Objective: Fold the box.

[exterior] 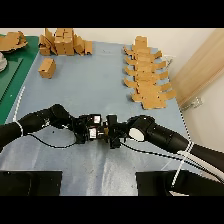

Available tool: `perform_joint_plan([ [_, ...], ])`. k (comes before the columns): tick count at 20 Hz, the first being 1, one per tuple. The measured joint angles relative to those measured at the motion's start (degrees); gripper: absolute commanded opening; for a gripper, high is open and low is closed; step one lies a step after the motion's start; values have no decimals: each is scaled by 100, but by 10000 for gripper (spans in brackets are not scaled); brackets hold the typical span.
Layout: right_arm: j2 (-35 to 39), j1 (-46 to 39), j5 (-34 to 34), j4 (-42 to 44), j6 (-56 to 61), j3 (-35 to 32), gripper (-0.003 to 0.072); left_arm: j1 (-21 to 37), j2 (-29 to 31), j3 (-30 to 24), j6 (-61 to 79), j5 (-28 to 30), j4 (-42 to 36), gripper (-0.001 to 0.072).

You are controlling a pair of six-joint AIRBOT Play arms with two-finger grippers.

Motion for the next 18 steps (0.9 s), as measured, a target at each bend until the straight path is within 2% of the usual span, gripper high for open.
perform_joint_plan([
  [3,57,2,-7,-61,52,0,374,0,0,0,2,-13,2,502],
  [5,111,2,-33,-70,74,0,296,2,0,0,4,-15,4,502],
  [18,232,9,-39,42,195,162,291,0,0,0,26,-59,9,502],
])
